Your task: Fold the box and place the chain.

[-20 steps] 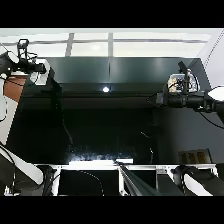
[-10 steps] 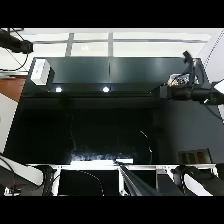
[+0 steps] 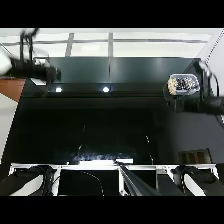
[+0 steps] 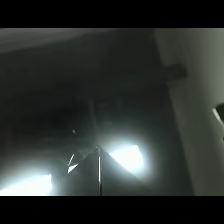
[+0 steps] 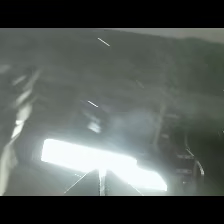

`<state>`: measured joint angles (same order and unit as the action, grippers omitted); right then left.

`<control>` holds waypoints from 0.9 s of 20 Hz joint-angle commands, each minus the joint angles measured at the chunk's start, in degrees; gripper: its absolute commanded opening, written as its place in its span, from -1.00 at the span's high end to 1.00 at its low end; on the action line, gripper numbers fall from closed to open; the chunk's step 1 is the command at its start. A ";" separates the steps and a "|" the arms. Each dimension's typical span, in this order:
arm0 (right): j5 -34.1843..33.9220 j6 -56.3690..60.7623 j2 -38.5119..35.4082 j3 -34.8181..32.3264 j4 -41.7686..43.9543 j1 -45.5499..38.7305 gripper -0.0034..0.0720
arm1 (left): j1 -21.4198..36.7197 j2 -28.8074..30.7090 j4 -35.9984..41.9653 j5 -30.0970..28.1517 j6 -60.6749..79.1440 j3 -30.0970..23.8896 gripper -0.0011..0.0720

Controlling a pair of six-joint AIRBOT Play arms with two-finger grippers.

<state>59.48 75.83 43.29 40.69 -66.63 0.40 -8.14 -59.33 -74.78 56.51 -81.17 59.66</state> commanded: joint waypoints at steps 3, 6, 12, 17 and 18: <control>-10.75 6.84 -7.58 -14.69 -5.16 -0.04 0.80 | -2.91 25.64 1.99 -10.93 -2.03 -34.62 0.89; -11.06 6.84 -7.58 -14.69 -5.20 -0.04 0.80 | -2.43 30.80 2.01 -11.28 -2.01 -35.67 0.89; -11.06 6.84 -7.58 -14.69 -5.20 -0.04 0.80 | -2.45 32.50 2.01 -11.52 -2.01 -35.69 0.88; -11.06 6.84 -7.58 -14.69 -5.18 -0.04 0.80 | -2.45 32.50 2.01 -11.52 -2.01 -35.69 0.88; -11.06 6.84 -7.58 -14.69 -5.20 -0.04 0.80 | -2.45 32.50 2.01 -11.52 -2.01 -35.69 0.88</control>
